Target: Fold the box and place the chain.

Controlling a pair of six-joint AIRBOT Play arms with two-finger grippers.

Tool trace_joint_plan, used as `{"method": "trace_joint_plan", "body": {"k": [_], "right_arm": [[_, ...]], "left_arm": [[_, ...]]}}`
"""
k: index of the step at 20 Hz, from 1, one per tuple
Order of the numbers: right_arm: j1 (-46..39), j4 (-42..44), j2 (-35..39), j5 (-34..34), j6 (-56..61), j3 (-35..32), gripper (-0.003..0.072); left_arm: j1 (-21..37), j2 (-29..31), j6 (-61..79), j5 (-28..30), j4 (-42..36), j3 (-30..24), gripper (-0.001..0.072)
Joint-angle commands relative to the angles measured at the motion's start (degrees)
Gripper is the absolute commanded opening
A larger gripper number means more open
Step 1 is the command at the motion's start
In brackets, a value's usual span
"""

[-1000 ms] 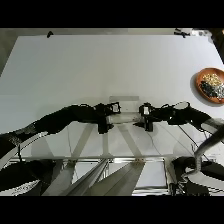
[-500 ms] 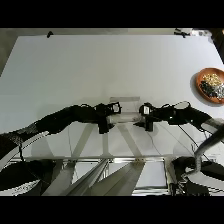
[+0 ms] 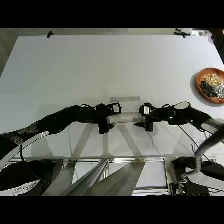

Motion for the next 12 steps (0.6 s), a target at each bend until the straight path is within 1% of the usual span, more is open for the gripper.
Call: {"method": "trace_joint_plan", "body": {"k": [1, 3, 4, 7, 8, 10, 12], "right_arm": [[0.02, 1.16, 0.02, 0.42, 0.07, 0.04, 0.0406], [0.02, 0.87, 0.02, 3.23, 0.04, 0.04, 0.0405], [0.02, 1.4, 0.02, 3.58, -0.07, 0.04, 0.0385], [0.0, 1.95, 0.02, 3.91, 0.07, 0.04, 0.0387], [0.0, 1.84, 0.02, 4.55, 0.33, 0.04, 0.0437], [-0.11, 1.81, 0.07, 4.39, 3.72, 0.04, 0.0697], [-0.11, -0.35, 0.33, 4.37, 7.96, 0.07, 0.0696]], "left_arm": [[-0.02, 0.0, 0.07, 0.09, 0.2, -0.02, 0.0083], [-0.02, 0.0, 0.09, 0.07, 0.2, -0.02, 0.0083], [-0.02, 0.0, 0.07, 0.07, 0.2, -0.02, 0.0083], [-0.02, 0.0, 0.07, 0.07, 0.2, -0.02, 0.0083], [-0.02, 0.0, 0.09, 0.07, 0.2, -0.02, 0.0083], [-0.02, 0.0, 0.09, 0.07, 0.2, -0.02, 0.0083], [-0.02, 0.0, 0.09, 0.11, 0.2, -0.02, 0.0083]]}}
